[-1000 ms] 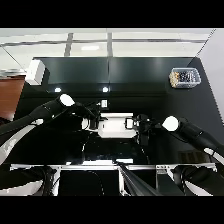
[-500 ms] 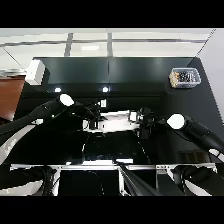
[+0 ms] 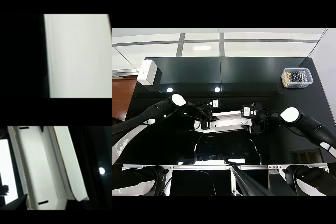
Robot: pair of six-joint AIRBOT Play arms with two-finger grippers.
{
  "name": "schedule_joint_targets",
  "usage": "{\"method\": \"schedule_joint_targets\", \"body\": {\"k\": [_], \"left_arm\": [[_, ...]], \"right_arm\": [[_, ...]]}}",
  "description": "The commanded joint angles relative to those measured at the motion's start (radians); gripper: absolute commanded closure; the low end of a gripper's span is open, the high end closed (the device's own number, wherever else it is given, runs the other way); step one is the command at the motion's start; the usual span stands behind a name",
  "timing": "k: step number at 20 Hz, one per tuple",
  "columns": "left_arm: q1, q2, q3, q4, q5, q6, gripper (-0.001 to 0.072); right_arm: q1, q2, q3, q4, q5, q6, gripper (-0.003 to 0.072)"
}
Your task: Fold the box and place the chain.
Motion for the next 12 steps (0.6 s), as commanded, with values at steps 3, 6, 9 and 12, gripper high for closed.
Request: {"method": "schedule_joint_targets", "body": {"k": [3,6,9,12], "left_arm": [[0.0,0.001,0.024,0.0,0.006,0.0,0.0682],[0.0,0.0,0.036,0.0,0.006,-0.003,0.0682],[0.0,0.0,0.036,0.0,-0.014,-0.003,0.0682],[0.0,-0.002,0.036,0.0,-0.024,-0.003,0.0682]], "right_arm": [[-0.031,-0.09,0.002,0.119,0.105,-0.157,-0.0018],[-0.031,-0.141,0.002,0.111,0.098,-0.185,-0.0017],[-0.031,-0.157,0.002,0.106,0.082,-0.185,-0.0017],[-0.031,-0.169,0.002,0.106,0.076,-0.183,-0.0017]]}}
